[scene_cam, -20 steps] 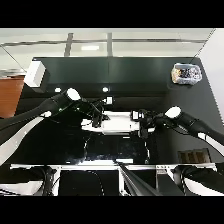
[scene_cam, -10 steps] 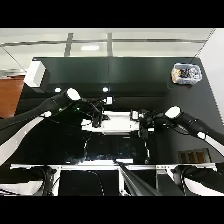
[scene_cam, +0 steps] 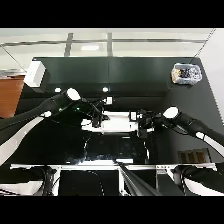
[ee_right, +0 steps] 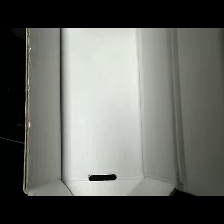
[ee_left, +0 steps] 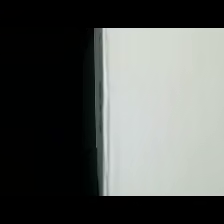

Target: Fold the box and place the chain.

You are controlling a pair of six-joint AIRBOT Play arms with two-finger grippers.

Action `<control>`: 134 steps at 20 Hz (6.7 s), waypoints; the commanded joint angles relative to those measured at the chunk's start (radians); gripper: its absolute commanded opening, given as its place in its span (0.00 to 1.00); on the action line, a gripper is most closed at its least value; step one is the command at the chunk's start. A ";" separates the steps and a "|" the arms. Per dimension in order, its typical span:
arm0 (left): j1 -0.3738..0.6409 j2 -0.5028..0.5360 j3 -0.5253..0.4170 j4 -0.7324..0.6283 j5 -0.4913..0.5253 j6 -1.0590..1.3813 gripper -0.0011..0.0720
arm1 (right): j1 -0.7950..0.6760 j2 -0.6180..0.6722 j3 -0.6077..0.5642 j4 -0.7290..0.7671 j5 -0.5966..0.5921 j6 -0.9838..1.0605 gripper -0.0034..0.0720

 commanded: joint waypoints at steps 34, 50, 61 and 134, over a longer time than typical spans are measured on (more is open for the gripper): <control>0.119 0.294 -0.151 -0.125 -0.323 -0.729 0.06 | 0.002 -0.001 0.000 -0.015 0.004 0.002 0.27; 0.087 0.083 -0.169 -0.282 0.124 -0.660 0.06 | 0.002 -0.001 0.000 -0.015 0.002 0.002 0.27; 0.196 0.217 -0.081 -0.026 -0.039 -0.765 0.05 | 0.002 -0.001 0.000 -0.015 0.003 0.002 0.27; -0.026 0.212 -0.313 -0.182 0.178 0.093 0.21 | 0.002 -0.001 0.000 -0.016 0.003 0.002 0.27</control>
